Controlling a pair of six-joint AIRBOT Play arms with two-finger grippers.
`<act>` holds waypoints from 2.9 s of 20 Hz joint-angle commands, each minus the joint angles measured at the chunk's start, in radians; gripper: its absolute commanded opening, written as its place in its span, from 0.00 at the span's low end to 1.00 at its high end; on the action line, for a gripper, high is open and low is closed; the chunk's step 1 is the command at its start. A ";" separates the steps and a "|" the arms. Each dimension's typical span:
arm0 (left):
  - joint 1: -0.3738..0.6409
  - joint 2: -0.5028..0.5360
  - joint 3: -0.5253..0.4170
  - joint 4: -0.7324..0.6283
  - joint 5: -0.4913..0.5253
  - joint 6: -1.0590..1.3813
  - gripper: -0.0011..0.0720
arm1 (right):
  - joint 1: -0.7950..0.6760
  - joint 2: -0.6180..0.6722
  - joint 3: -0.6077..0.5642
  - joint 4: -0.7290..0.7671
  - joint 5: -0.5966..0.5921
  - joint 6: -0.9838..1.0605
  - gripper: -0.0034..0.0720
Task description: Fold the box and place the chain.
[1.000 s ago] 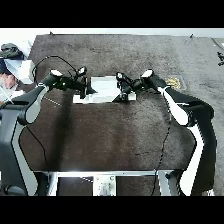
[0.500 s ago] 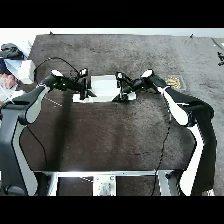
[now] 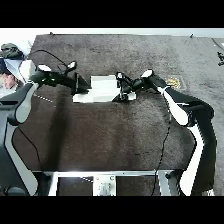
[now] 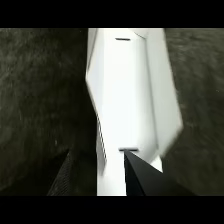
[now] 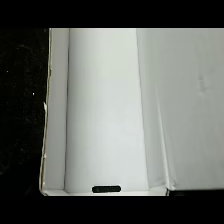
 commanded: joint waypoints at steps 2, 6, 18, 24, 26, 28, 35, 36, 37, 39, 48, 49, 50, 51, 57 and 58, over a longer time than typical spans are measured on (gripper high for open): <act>0.051 0.049 0.009 -0.062 -0.151 -0.002 0.50 | 0.000 0.000 0.001 -0.001 0.001 0.000 0.75; 0.040 0.108 0.008 -0.056 -0.189 -0.002 0.03 | 0.000 0.000 0.001 -0.001 0.001 0.000 0.75; -0.135 0.343 -0.401 -0.081 0.229 -0.041 0.02 | 0.000 0.000 0.001 -0.001 0.001 0.000 0.75; -0.190 0.285 -0.369 -0.142 0.358 -0.160 0.03 | 0.000 0.000 0.001 -0.001 0.000 0.000 0.75; -0.190 0.248 -0.301 -0.139 0.361 -0.192 0.03 | 0.000 0.000 0.001 -0.001 0.000 0.000 0.75; -0.190 0.216 -0.224 -0.135 0.388 -0.216 0.03 | 0.000 0.000 0.001 -0.001 0.000 0.000 0.75; -0.182 0.135 -0.160 -0.109 0.443 -0.259 0.03 | 0.000 0.000 0.001 -0.001 0.001 0.000 0.75; -0.182 0.124 -0.160 -0.109 0.452 -0.259 0.03 | 0.000 0.000 0.001 -0.001 0.001 0.000 0.75; -0.182 0.117 -0.160 -0.109 0.464 -0.259 0.03 | 0.000 0.000 0.001 -0.001 0.001 0.000 0.75; -0.182 0.107 -0.160 -0.106 0.468 -0.259 0.03 | 0.000 0.000 0.001 -0.001 0.001 0.000 0.75; -0.182 0.093 -0.165 0.008 0.452 -0.263 0.03 | 0.000 0.000 0.001 -0.001 0.001 0.000 0.75; -0.182 0.090 -0.166 0.012 0.452 -0.263 0.03 | 0.000 0.000 0.001 -0.001 0.001 0.000 0.75; -0.182 0.089 -0.165 0.011 0.456 -0.258 0.03 | 0.000 0.000 0.001 -0.001 0.001 0.000 0.75; -0.182 0.089 -0.165 0.010 0.463 -0.255 0.03 | 0.000 0.000 0.001 -0.001 0.001 0.000 0.75; -0.177 0.127 -0.094 0.026 0.443 -0.245 0.03 | 0.000 0.000 0.001 -0.001 0.001 0.000 0.75; -0.169 0.148 -0.093 0.035 0.428 -0.225 0.03 | 0.000 0.000 0.001 -0.001 0.001 0.000 0.75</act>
